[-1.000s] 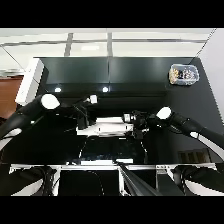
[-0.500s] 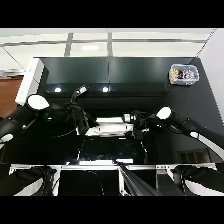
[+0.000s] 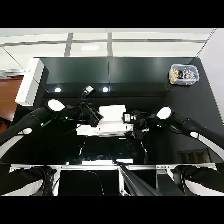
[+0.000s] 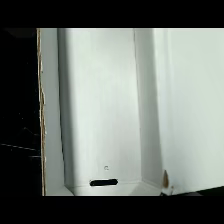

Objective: Fold the box and place the chain.

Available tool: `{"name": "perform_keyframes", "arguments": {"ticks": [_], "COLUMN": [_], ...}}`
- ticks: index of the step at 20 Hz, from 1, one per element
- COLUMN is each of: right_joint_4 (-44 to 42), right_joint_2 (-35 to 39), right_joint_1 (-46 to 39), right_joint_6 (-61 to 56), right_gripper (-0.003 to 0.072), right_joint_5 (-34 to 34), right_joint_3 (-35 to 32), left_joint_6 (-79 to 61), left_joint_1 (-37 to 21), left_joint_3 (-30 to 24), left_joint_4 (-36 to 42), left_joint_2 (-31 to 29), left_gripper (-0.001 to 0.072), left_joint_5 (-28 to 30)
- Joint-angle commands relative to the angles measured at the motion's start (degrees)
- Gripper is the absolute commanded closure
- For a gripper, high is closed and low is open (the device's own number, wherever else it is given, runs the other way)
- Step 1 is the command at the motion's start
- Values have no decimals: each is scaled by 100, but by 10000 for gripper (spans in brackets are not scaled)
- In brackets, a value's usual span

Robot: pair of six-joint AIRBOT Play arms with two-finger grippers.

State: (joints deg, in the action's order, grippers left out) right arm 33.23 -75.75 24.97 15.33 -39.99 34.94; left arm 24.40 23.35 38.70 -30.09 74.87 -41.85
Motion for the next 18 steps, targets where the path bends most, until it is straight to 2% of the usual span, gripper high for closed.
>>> {"name": "perform_keyframes", "arguments": {"ticks": [1, 5, 9, 12, 15, 16, 17, 18], "right_joint_4": [-4, -4, -4, -2, 0, 0, 0, 2], "right_joint_2": [-4, -4, -4, -4, -4, -4, -4, -4], "right_joint_1": [2, 2, 2, 2, 2, 2, 2, 2], "right_joint_6": [-13, -13, -11, -11, -11, -11, -11, -11], "right_gripper": [213, 213, 213, 213, 213, 213, 213, 213], "right_joint_5": [17, 17, 17, 17, 15, 15, 15, 15], "right_joint_3": [-2, -2, -2, -2, -2, -2, -2, -2], "left_joint_6": [140, 190, 778, 686, -555, -1270, -1838, -2149], "left_joint_1": [22, -168, -632, -1025, -1117, -1056, -968, -866], "left_joint_3": [-4, 168, 232, -293, -1121, -1279, -1399, -1506], "left_joint_4": [-422, -621, -1298, -1803, -1816, -1934, -2065, -2081], "left_joint_2": [219, 52, -1154, -2133, -2546, -2527, -2511, -2492], "left_gripper": [685, 686, 686, 685, 679, 494, 79, 4], "left_joint_5": [-195, -446, -592, -922, -1056, -1126, -988, -645]}}
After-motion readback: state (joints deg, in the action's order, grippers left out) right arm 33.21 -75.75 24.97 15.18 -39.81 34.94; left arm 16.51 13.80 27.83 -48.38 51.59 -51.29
